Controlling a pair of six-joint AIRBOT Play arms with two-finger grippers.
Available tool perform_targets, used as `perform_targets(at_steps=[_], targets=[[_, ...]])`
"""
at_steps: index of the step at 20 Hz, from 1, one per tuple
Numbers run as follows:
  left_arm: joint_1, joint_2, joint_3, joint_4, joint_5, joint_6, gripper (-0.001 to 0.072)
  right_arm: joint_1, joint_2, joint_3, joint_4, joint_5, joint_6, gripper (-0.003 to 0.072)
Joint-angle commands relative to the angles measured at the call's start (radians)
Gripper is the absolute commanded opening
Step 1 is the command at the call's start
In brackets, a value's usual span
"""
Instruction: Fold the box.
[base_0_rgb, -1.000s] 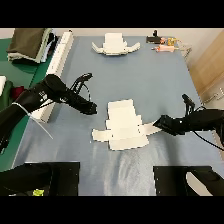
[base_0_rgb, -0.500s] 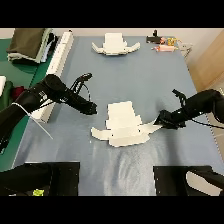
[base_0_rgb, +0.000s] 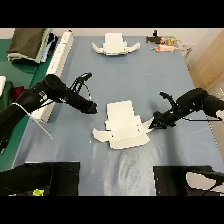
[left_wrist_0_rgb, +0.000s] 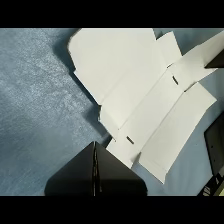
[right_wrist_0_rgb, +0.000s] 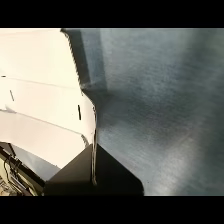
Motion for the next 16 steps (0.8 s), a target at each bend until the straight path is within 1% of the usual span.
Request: perform_targets(at_steps=[1,2,4,6,8,10,12,13,14,16], targets=[[0.0,-0.001,0.001,-0.001,0.003,0.003,0.0016,0.008,0.0,0.0,0.014,-0.003,-0.054,0.0002],[-0.001,-0.001,0.001,-0.006,0.003,0.003,0.0016,0.009,0.016,-0.007,0.026,0.002,-0.059,0.0002],[0.0,-0.001,0.001,-0.01,0.012,0.002,0.0016,0.009,0.084,-0.055,0.038,0.059,-0.053,0.0002],[-0.001,-0.001,0.0,-0.03,0.01,0.002,0.0016,0.009,0.187,-0.148,0.057,0.142,-0.016,0.0002],[0.0,-0.001,0.001,-0.048,0.013,0.003,0.0016,0.018,0.31,-0.272,0.059,0.216,0.039,0.0002],[0.0,-0.001,0.001,-0.053,0.019,0.003,0.0017,0.051,0.41,-0.373,0.058,0.28,0.078,0.0002],[0.002,-0.001,0.001,-0.053,0.03,0.003,0.0019,0.101,0.48,-0.444,0.058,0.333,0.085,0.0002],[0.002,-0.001,0.001,-0.053,0.036,0.003,0.0218,0.132,0.504,-0.47,0.056,0.359,0.08,0.0002],[0.002,-0.001,0.001,-0.054,0.038,0.001,0.0516,0.167,0.526,-0.491,0.053,0.389,0.064,0.0002],[0.002,-0.001,0.001,-0.054,0.048,0.002,0.0522,0.228,0.55,-0.507,0.048,0.441,0.057,0.0002]])
